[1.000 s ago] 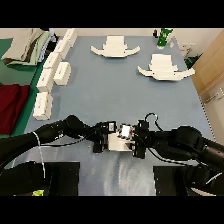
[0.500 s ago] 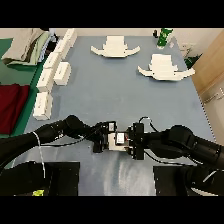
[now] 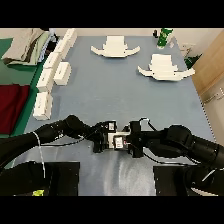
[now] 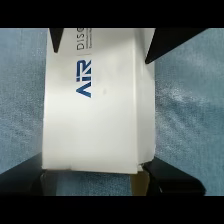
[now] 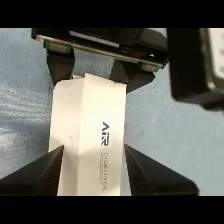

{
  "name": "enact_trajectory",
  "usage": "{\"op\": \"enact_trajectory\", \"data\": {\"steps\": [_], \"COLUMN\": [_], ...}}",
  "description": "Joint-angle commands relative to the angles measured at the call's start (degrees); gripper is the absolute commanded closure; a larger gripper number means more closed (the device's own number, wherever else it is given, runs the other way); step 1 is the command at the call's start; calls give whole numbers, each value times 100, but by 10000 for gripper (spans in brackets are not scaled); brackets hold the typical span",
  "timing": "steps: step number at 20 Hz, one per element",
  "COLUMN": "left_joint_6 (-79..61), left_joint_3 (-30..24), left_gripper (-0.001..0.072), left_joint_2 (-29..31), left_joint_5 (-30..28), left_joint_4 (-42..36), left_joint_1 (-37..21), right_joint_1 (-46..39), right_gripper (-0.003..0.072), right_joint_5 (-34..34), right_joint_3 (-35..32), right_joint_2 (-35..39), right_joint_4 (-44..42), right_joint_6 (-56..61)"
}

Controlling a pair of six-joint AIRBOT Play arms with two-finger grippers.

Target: Fold the box.

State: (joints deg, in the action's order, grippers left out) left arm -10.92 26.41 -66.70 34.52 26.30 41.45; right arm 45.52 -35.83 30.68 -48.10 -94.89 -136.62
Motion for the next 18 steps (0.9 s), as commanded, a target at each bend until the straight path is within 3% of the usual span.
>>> {"op": "enact_trajectory", "data": {"steps": [1,18], "left_joint_6": [-20,-20], "left_joint_3": [7,7], "left_gripper": [172,172], "left_joint_2": [0,0], "left_joint_5": [-2,-2], "left_joint_4": [7,7], "left_joint_1": [-2,-2], "right_joint_1": [-4,-13], "right_gripper": [104,125], "right_joint_5": [109,402], "right_joint_3": [9,9], "right_joint_2": [-2,286], "right_joint_4": [44,315], "right_joint_6": [-105,-101]}}
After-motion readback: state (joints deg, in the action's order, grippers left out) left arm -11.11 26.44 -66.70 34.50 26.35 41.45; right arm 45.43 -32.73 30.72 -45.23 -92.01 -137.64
